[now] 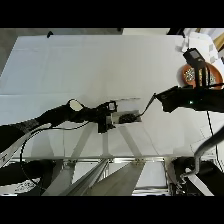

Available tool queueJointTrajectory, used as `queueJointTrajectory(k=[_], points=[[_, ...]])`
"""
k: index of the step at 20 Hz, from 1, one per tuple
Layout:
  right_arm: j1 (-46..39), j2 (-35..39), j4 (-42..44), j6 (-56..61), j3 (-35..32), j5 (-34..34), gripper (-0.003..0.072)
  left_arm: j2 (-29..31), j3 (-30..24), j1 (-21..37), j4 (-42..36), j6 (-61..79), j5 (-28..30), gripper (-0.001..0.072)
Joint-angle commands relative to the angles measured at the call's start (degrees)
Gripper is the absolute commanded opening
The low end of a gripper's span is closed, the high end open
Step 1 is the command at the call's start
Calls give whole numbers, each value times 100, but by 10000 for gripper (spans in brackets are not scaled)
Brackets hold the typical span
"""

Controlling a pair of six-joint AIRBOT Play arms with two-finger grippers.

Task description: Fold the box and place the chain.

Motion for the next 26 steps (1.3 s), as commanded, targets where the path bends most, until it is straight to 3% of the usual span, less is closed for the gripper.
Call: queueJointTrajectory(k=[1, 5, 9, 13, 16, 20, 26], points=[[2, 181, 1340, -597, -2, 216, 9, 4, -2, -2, 0, 0, 2, 251], [22, 179, 1921, -802, -7, 212, 9, 4, -2, -2, 0, 2, 2, 251], [588, -37, 1902, -1150, -195, -407, 10, 4, -2, -2, 0, 2, 2, 251], [1034, -555, 1456, -1167, -278, -896, 10, 4, -2, -2, 0, 2, 0, 251], [1285, -1095, 1432, -1167, -295, -894, 10, 4, -2, -2, 0, 2, 2, 251], [1574, -1735, 734, -1121, -295, -1038, 10, 4, -2, -2, 0, 2, 2, 251], [1574, -2151, 125, -732, -295, -1040, 14, 4, -2, -2, 0, 0, 2, 251]])
